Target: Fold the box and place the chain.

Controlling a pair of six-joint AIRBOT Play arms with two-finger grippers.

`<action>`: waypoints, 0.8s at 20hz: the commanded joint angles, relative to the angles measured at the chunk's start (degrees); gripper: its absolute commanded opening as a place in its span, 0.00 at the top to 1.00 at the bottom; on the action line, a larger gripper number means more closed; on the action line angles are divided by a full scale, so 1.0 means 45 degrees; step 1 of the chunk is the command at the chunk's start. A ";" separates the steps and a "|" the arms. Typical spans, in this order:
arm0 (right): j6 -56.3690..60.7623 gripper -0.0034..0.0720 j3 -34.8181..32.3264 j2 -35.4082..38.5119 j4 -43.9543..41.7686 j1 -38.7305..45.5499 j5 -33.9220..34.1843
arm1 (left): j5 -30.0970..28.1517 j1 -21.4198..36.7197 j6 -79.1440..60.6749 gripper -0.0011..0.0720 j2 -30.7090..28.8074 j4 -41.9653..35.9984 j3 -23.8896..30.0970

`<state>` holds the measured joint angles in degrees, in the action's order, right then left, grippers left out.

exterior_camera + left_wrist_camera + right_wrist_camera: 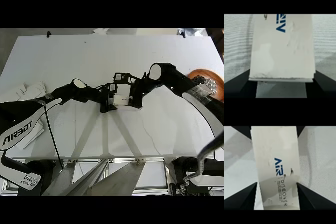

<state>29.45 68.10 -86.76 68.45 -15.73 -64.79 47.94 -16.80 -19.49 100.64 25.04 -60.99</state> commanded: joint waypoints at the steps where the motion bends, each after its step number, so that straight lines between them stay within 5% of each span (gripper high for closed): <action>1: 0.0918 0.23 -0.0005 0.0228 0.0024 -0.0034 0.0277 | -0.0039 0.0000 0.0000 0.69 0.0000 -0.0019 0.0005; 8: 0.2089 0.26 -0.0005 0.2429 -0.0296 0.0112 0.1258 | -0.0034 0.0000 0.0000 0.69 0.0000 -0.0019 0.0005; 9: 0.2837 0.31 -0.0005 0.2375 -0.0384 0.0112 0.1273 | -0.0039 0.0000 0.0000 0.69 0.0000 -0.0015 0.0005; 11: 0.4357 0.95 -0.0005 0.2040 -0.0903 0.0112 0.1277 | -0.0034 0.0000 0.0000 0.69 0.0000 -0.0019 0.0005; 16: 0.5863 0.94 -0.0219 0.0121 -0.4498 0.0112 0.1622 | -0.0039 0.0000 0.0000 0.69 0.0000 -0.0015 0.0005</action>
<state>51.18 67.66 -82.35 57.54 -15.25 -58.81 47.83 -16.80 -19.46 100.64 24.95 -60.99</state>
